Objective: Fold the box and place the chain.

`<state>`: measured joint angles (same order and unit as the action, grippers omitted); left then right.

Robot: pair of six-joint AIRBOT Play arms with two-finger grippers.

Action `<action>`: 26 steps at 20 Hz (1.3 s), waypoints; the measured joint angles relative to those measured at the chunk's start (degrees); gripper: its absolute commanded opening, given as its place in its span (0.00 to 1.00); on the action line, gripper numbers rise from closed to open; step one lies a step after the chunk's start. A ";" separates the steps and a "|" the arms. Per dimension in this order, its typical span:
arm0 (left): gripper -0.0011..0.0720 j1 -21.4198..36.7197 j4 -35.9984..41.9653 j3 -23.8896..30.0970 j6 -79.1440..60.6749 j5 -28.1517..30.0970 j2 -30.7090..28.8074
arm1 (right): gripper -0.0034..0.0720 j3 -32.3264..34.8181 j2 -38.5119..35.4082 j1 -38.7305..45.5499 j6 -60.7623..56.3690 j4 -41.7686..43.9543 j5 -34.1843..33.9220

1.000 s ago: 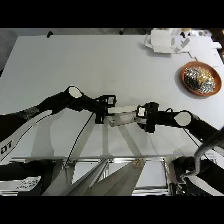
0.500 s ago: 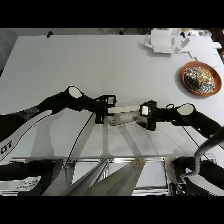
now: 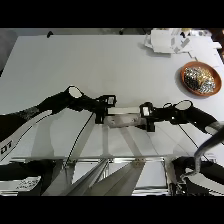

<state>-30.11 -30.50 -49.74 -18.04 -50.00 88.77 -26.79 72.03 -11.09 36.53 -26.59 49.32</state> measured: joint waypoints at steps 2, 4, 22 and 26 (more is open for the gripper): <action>0.03 0.00 0.00 0.00 0.00 -0.04 0.00 | 0.88 -0.07 0.94 -0.72 0.39 0.07 0.94; 0.03 0.00 -0.09 0.00 -0.02 -0.17 0.00 | 0.80 -0.09 1.64 -1.42 0.59 0.09 1.31; 0.03 -0.02 0.07 0.02 0.20 0.15 0.00 | 0.88 -0.11 4.83 0.31 -2.05 -0.24 -1.20; 0.03 -0.02 0.07 0.02 0.17 0.13 0.00 | 0.88 -0.11 4.83 0.74 -2.05 -0.15 -0.15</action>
<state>-30.13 -30.44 -49.71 -17.87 -49.87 88.77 -26.89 76.86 -10.35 34.48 -26.74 49.17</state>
